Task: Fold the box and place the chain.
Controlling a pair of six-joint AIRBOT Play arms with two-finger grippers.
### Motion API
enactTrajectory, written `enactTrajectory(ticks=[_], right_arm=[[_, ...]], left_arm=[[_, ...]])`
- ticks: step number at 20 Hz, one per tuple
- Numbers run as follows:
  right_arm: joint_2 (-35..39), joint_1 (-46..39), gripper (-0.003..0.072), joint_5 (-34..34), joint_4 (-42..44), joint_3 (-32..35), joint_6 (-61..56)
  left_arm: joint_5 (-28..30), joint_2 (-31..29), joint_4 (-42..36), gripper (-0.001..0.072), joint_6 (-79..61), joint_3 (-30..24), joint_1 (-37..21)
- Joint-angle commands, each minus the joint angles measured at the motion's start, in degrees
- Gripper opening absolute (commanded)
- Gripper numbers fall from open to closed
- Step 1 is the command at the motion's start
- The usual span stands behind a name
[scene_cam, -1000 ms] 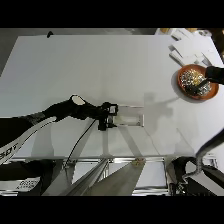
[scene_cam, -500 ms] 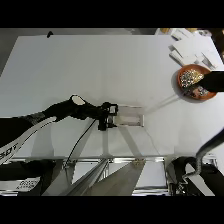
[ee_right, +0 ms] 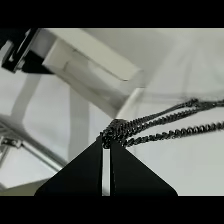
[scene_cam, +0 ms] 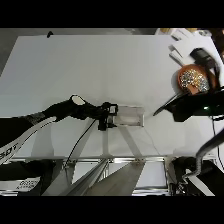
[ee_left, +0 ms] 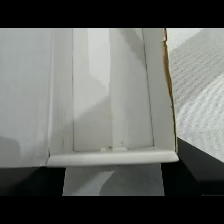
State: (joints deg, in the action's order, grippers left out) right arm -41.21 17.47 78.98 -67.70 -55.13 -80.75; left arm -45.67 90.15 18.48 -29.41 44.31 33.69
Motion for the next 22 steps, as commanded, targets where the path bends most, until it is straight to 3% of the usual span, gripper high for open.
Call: enactTrajectory(ticks=[1, 5, 11, 13, 15, 17, 18, 20, 22], right_arm=[[0.2, 9.1, 0.0019, -10.8, 0.7, 7.8, -0.5], [-1.2, 16.5, 0.0019, -21.8, 0.4, 13.9, -1.9], [-10.1, 17.3, 0.0021, -29.0, -3.2, 16.3, -4.0], [-12.6, 17.3, 0.0112, -29.4, -4.5, 16.3, -4.9], [-13.8, 17.3, 0.0129, -29.3, -4.5, 16.3, -4.9], [-13.4, 17.3, 0.0219, -28.9, -4.5, 16.0, -4.9], [-12.8, 17.3, 0.022, -28.3, -4.6, 15.7, -4.9], [-10.9, 17.2, 0.0202, -26.2, -6.7, 14.4, -4.9], [-8.6, 14.8, 0.0054, -22.6, -8.9, 13.4, -5.0]], left_arm=[[0.0, 0.0, 0.0, 0.0252, 0.0, 0.0, 0.0], [0.0, 0.0, 0.0, 0.0252, 0.0, 0.0, 0.0], [0.0, 0.0, 0.0, 0.0252, 0.0, 0.0, 0.0], [0.0, 0.0, 0.0, 0.0252, 0.0, 0.0, 0.0], [0.0, 0.0, 0.0, 0.0252, 0.0, 0.0, 0.0], [0.0, 0.0, 0.0, 0.0252, 0.0, 0.0, 0.0], [0.0, 0.0, 0.0, 0.0252, 0.0, 0.0, 0.0], [0.0, 0.0, 0.0, 0.0252, 0.0, 0.0, 0.0], [0.0, 0.0, 0.0, 0.0252, 0.0, 0.0, 0.0]])
